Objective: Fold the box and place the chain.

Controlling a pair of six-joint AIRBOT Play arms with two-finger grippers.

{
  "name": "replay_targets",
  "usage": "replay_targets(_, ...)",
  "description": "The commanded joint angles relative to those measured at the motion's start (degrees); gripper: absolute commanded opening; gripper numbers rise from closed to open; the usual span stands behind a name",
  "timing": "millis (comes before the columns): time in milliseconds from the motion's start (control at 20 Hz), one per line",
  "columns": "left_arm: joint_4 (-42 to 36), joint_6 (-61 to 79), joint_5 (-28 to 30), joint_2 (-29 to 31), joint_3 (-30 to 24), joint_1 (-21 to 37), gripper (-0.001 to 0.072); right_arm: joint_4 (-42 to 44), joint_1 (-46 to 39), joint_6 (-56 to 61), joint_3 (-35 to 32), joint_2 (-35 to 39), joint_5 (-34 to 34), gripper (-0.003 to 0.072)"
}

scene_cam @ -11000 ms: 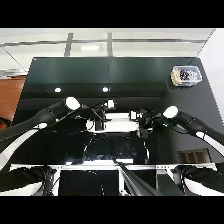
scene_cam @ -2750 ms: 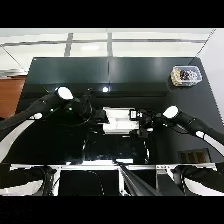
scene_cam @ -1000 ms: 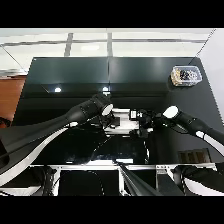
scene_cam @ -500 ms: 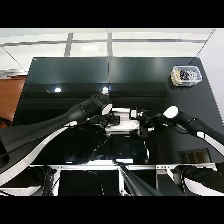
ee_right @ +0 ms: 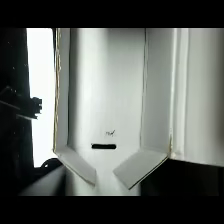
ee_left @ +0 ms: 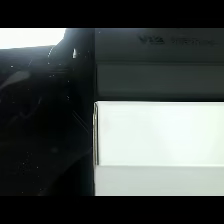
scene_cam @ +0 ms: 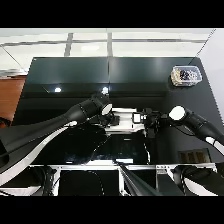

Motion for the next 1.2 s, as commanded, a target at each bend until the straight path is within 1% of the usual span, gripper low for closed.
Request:
replay_targets(0,-0.87,0.02,0.02,-0.02,0.04,0.04,0.0026,6.23,0.07,-1.53,0.04,0.59,0.46,0.0214)
replay_targets(100,-0.87,0.02,-0.02,-0.02,0.04,0.04,0.0026,8.68,0.07,-1.44,0.04,0.42,0.48,0.0177)
replay_targets(350,-0.90,0.02,0.07,-0.02,0.04,0.04,0.0026,17.44,0.94,-1.33,0.04,-2.19,-0.28,0.0180)
replay_targets(450,-0.87,0.04,0.02,-0.02,0.04,0.04,0.0026,17.59,1.97,-1.31,0.04,-4.48,-1.05,0.0180)
replay_targets(600,-0.85,0.04,0.09,-0.02,0.04,0.07,0.0026,17.64,2.36,-1.27,0.04,-5.16,-1.42,0.0176)
replay_targets(650,-0.87,0.04,0.09,-0.02,0.04,0.04,0.0026,17.42,2.14,-0.55,0.04,-5.16,-1.70,0.0098)
replay_targets(700,-0.87,0.04,0.09,-0.02,0.04,0.04,0.0026,17.57,1.92,0.92,0.04,-5.16,-2.01,0.0153)
replay_targets(750,-0.87,0.04,0.09,-0.02,0.04,0.04,0.0026,17.46,1.68,2.78,0.04,-5.14,-2.69,0.0392)
replay_targets(800,-0.87,0.04,0.09,-0.02,0.04,0.04,0.0026,17.11,1.16,3.72,0.04,-5.05,-1.90,0.0219)
replay_targets(850,-0.87,0.04,0.09,-0.02,0.04,0.04,0.0026,17.11,0.52,4.57,0.04,-5.05,-1.05,0.0172)
replay_targets(900,-0.87,0.04,0.09,-0.02,0.04,0.04,0.0026,17.00,0.04,6.73,0.04,-5.03,-1.03,0.0342)
replay_targets(950,-0.90,0.04,0.07,-0.02,0.04,0.04,0.0027,16.50,-0.61,9.05,0.07,-4.81,-0.09,0.0273)
replay_targets(1000,-0.87,0.04,0.02,-0.02,0.04,0.04,0.0026,14.97,-1.79,12.98,0.28,-3.89,2.73,0.0026)
replay_targets(1050,-0.90,0.04,0.02,-0.02,0.04,0.04,0.0026,12.63,-3.41,19.37,1.01,-2.45,6.51,0.0016)
replay_targets(1100,-0.94,0.04,-0.02,-0.02,0.07,0.04,0.0026,7.78,-5.70,29.31,2.49,-0.33,10.84,0.0016)
replay_targets(1150,-0.94,0.04,-0.07,-0.02,0.07,0.04,0.0026,0.92,-8.79,37.73,4.42,1.97,15.19,0.0016)
